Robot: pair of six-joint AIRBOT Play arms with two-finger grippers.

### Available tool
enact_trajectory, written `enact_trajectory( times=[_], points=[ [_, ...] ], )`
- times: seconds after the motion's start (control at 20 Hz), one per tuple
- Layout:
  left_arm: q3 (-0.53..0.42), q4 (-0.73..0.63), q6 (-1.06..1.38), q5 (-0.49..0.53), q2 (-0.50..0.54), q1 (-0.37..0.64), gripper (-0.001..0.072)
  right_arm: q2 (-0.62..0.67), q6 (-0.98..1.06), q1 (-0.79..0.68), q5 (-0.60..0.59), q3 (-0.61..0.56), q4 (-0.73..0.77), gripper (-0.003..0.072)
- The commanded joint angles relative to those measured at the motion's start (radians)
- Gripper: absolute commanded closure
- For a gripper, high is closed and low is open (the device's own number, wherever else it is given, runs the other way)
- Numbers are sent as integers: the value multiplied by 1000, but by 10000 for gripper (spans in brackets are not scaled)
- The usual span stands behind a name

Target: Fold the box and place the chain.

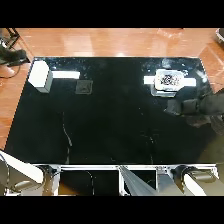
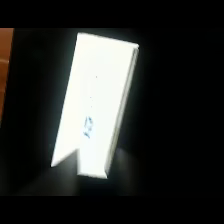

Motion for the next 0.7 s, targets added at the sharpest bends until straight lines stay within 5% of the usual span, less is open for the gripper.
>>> enact_trajectory(
  times=[0.0, 0.15, 0.35, 0.45, 0.65],
  points=[
    [-31, -50, -128, -169, 177, -5, 688, 31, -2, -34, -84, 156, -163, 666],
    [-283, -72, -130, -89, 451, -73, 691, 172, 5, -60, -72, 134, -264, 666],
    [-903, -3, -158, 250, 916, -296, 690, 346, 41, -72, -24, -73, -306, 666],
    [-1181, 75, -171, 390, 1078, -447, 691, 390, 38, -69, 109, -212, -295, 666],
    [-1322, 79, -192, 331, 1190, -512, 688, 389, 25, -69, 171, -242, -295, 667]
  ],
)
